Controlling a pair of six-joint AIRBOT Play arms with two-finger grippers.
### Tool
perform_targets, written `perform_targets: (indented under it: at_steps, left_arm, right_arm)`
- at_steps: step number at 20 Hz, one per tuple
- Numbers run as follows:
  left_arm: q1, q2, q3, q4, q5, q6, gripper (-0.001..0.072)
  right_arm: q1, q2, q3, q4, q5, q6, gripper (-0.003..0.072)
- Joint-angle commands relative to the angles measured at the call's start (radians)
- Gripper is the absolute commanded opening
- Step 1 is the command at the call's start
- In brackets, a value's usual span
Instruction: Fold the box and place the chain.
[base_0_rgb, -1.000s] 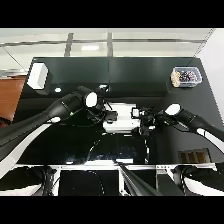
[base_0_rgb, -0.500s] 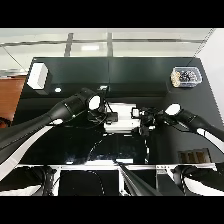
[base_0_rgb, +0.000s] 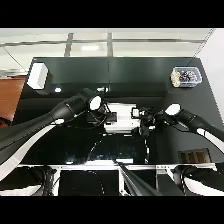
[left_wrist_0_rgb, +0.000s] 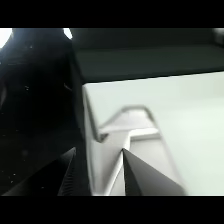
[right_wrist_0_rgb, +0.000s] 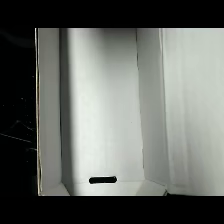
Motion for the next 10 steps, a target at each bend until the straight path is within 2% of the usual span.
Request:
perform_targets:
  at_steps: [1, 4, 7, 10]
  left_arm:
    - [0.000, -0.017, 0.001, 0.012, -0.005, -0.042, 0.0344]
    - [-0.007, -0.031, 0.018, 0.053, -0.035, -0.067, 0.0337]
    - [-0.045, -0.080, 0.112, 0.135, -0.124, -0.068, 0.0337]
    - [-0.071, -0.091, 0.140, 0.187, -0.106, -0.159, 0.0359]
  right_arm:
    - [0.001, 0.000, 0.000, 0.000, 0.000, 0.000, 0.0124]
    - [0.001, 0.000, 0.000, 0.000, 0.000, 0.000, 0.0124]
    - [0.001, 0.000, 0.000, 0.000, 0.000, 0.000, 0.0124]
    - [0.001, 0.000, 0.000, 0.000, 0.000, 0.000, 0.0124]
